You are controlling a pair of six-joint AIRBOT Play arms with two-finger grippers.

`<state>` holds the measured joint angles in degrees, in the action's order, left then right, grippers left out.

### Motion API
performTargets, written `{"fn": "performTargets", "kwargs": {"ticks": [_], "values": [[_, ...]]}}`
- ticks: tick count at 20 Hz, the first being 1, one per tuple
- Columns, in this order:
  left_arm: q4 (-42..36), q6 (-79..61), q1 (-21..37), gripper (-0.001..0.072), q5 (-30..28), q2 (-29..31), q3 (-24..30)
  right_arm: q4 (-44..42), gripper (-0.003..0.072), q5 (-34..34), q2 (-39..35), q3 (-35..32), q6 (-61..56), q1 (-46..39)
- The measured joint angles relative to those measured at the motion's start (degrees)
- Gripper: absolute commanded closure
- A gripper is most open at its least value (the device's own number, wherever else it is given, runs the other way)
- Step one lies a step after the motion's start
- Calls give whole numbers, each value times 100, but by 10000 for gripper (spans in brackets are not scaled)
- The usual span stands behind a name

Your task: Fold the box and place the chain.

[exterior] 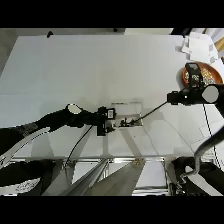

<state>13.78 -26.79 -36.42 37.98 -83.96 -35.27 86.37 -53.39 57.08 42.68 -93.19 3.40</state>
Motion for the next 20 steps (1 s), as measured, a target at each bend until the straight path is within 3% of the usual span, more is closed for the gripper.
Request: {"fn": "performTargets", "kwargs": {"ticks": [8,20], "values": [[0,2,0,641,0,0,0,-76,346,378,518,-4,-2,-15],[0,2,0,641,0,0,0,-83,348,511,595,-7,0,-17]]}}
